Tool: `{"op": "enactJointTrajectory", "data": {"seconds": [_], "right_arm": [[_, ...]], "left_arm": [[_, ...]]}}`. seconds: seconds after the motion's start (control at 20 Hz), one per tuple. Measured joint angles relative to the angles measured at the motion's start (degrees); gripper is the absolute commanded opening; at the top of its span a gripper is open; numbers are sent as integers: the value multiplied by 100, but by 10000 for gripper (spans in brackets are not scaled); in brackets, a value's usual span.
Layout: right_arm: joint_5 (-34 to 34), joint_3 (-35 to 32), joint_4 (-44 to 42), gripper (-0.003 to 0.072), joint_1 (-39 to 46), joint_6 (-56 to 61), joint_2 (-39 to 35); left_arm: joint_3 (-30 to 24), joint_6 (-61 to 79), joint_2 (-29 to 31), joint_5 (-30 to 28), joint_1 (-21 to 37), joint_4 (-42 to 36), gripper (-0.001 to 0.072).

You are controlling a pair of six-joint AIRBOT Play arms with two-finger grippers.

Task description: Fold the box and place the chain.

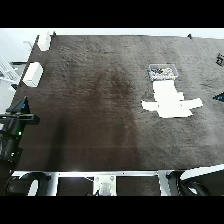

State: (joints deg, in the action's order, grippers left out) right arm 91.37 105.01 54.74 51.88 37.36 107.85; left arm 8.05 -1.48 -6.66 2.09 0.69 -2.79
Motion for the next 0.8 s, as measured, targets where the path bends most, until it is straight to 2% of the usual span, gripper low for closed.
{"op": "enactJointTrajectory", "data": {"seconds": [0.15,0.4,0.8], "right_arm": [[118,426,39,421,0,-55,516],[184,638,-245,421,-17,-258,1080],[229,686,-369,421,-264,-328,1360]], "left_arm": [[0,0,0,0,0,0,22],[0,2,0,0,0,-2,22],[0,0,0,0,0,-2,22]]}}
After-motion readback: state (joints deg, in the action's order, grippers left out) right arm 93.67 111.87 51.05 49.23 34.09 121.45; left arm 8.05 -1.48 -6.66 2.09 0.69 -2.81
